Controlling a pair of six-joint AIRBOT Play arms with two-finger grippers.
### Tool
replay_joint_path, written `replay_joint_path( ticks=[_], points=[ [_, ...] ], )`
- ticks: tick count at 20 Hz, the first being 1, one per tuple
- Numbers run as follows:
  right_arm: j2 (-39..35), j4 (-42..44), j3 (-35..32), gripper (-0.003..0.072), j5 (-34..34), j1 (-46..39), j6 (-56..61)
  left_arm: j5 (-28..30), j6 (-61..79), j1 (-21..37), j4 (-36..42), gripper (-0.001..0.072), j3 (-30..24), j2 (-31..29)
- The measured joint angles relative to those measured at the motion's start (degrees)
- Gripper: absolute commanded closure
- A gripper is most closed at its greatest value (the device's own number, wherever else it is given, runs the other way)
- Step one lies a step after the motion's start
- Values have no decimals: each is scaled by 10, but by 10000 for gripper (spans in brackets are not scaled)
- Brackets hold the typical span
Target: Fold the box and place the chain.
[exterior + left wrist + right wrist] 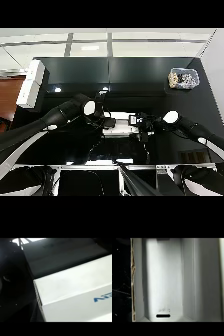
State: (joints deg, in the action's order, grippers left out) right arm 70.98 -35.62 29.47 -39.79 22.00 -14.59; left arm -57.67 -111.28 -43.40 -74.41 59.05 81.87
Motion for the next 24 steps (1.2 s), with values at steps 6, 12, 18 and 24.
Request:
replay_joint_path(
  ticks=[6,12,18,24],
  points=[
    [0,0,0,619,0,0,0,-13,-119,-48,-104,376,5,1],
    [0,0,0,619,0,0,0,-47,-173,-75,-155,376,35,28],
    [0,0,0,619,0,0,0,-60,-207,-80,-165,376,46,40],
    [0,0,0,619,0,0,0,-61,-218,-86,-170,375,47,38]
  ],
)
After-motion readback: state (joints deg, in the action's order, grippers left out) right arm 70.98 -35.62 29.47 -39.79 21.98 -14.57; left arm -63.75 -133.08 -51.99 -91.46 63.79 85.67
